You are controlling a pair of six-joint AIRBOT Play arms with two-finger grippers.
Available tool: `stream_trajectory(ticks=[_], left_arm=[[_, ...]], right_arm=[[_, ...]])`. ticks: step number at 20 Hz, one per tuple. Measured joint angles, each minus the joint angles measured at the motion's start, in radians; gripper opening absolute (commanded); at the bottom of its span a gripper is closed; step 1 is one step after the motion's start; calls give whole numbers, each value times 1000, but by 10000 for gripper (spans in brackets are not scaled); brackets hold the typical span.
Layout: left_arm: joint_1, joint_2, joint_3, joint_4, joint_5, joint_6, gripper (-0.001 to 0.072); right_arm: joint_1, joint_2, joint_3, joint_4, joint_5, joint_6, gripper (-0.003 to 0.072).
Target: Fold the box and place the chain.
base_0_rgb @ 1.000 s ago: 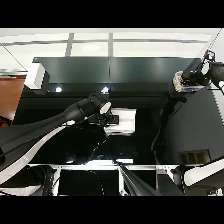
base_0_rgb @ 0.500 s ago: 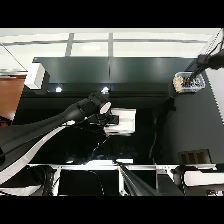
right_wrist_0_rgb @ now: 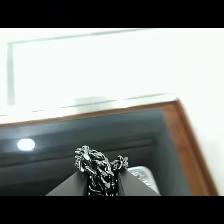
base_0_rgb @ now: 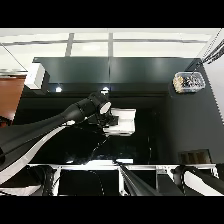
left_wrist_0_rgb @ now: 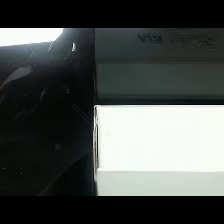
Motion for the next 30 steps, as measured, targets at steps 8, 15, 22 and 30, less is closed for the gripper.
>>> stream_trajectory(ticks=[8, 15, 22, 30], left_arm=[[0, 0, 0, 0, 2, 0, 25], [0, 0, 0, 0, 2, 0, 25], [0, 0, 0, 0, 4, 0, 25], [0, 0, 0, 0, 5, 0, 25]], right_arm=[[13, 225, -140, 391, 326, -188, 15], [154, 354, -488, 702, 397, -300, 16], [369, 362, -581, 807, 225, -224, 16], [451, 355, -644, 791, 135, -178, 16]])
